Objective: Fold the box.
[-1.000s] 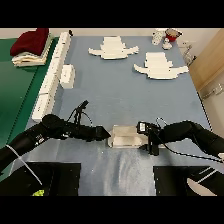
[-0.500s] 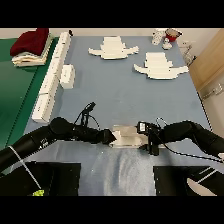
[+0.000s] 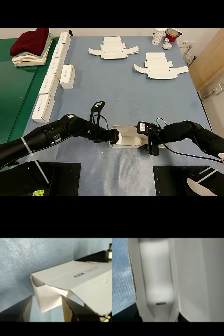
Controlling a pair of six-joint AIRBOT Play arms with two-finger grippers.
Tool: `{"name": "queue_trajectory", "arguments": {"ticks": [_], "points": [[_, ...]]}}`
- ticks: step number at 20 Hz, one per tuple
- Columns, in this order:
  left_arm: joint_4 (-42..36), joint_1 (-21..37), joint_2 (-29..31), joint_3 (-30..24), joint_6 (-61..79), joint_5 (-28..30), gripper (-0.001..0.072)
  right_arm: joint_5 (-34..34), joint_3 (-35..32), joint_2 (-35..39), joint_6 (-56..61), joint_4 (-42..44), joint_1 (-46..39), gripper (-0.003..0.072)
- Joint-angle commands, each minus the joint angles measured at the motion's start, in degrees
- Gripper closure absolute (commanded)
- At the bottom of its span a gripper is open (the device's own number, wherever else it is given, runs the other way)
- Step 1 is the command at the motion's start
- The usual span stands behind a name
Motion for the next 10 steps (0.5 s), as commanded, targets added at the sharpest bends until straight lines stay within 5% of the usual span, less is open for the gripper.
{"name": "queue_trajectory", "arguments": {"ticks": [1, 10], "points": [[11.5, -3.2, -4.5, 5.0, -14.7, -5.1, 0.0181, 0.0, 0.0, 0.0, 0.0, 0.0, 0.0, 0.0223], [23.8, -10.4, -15.1, 17.9, -30.1, -15.9, 0.0182, 0.0, 0.0, 0.0, 0.0, 0.0, 0.0, 0.0222]]}}
